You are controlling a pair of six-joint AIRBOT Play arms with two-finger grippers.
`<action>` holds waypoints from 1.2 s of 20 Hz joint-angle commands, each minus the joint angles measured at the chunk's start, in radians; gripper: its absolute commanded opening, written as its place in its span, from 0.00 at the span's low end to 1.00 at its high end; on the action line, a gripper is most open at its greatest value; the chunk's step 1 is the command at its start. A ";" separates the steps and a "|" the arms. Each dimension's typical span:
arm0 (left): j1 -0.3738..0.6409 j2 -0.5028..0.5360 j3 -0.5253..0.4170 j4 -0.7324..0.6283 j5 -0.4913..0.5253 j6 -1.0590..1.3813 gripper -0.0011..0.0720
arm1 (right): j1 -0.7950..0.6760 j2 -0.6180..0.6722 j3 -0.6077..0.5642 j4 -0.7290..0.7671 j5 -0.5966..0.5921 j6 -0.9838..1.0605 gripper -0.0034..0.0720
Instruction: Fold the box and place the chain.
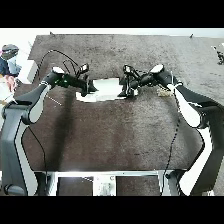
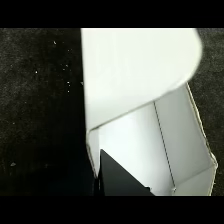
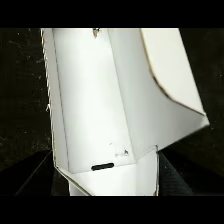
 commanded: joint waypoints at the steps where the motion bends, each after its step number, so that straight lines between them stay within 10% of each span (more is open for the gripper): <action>1: 0.000 0.000 0.000 0.002 0.001 0.000 0.03 | 0.000 -0.025 0.016 0.013 0.044 0.001 0.93; 24: 0.000 0.000 0.000 0.002 0.001 0.000 0.03 | 0.032 -0.117 0.068 0.024 0.051 -0.007 0.86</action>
